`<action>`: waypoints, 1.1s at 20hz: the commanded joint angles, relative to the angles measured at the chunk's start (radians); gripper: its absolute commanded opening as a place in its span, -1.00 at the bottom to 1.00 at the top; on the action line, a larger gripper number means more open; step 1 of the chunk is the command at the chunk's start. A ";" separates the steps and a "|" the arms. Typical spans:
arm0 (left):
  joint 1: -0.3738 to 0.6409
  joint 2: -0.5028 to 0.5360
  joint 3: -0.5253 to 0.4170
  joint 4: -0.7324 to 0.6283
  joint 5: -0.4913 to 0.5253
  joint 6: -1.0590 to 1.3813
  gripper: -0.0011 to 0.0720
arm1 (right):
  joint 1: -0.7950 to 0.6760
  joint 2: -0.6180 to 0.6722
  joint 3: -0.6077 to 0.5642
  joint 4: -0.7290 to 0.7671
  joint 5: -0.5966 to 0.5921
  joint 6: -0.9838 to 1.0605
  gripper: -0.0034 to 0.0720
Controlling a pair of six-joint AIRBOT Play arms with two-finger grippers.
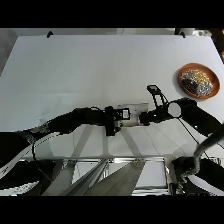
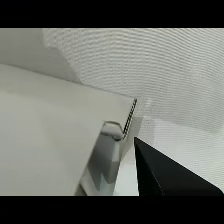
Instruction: Fold the box and place the chain.
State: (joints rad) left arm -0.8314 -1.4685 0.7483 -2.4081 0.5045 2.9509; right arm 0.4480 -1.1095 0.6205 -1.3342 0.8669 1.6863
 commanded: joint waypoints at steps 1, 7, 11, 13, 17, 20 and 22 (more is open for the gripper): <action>0.001 0.001 0.000 0.000 0.000 0.000 -0.55 | 0.030 -0.016 0.013 -0.074 -0.029 0.087 0.03; 0.001 0.001 0.000 0.000 0.000 0.000 -0.55 | 0.094 -0.082 0.016 -0.123 -0.010 0.163 0.03; 0.001 0.001 0.000 0.000 0.000 0.000 -0.55 | 0.112 -0.102 0.016 -0.164 -0.008 0.219 -0.34; 0.001 0.001 0.000 0.000 0.000 0.000 -0.55 | 0.112 -0.102 0.016 -0.175 0.007 0.221 -0.82; 0.001 0.001 0.000 0.000 0.000 0.000 -0.55 | 0.112 -0.102 0.016 -0.184 0.013 0.221 -0.86; 0.001 0.001 0.000 0.000 0.000 0.000 -0.55 | 0.112 -0.102 0.016 -0.183 -0.007 0.221 -0.05; 0.001 0.001 0.000 0.000 0.000 0.000 -0.55 | 0.112 -0.102 0.016 -0.183 -0.024 0.222 -0.06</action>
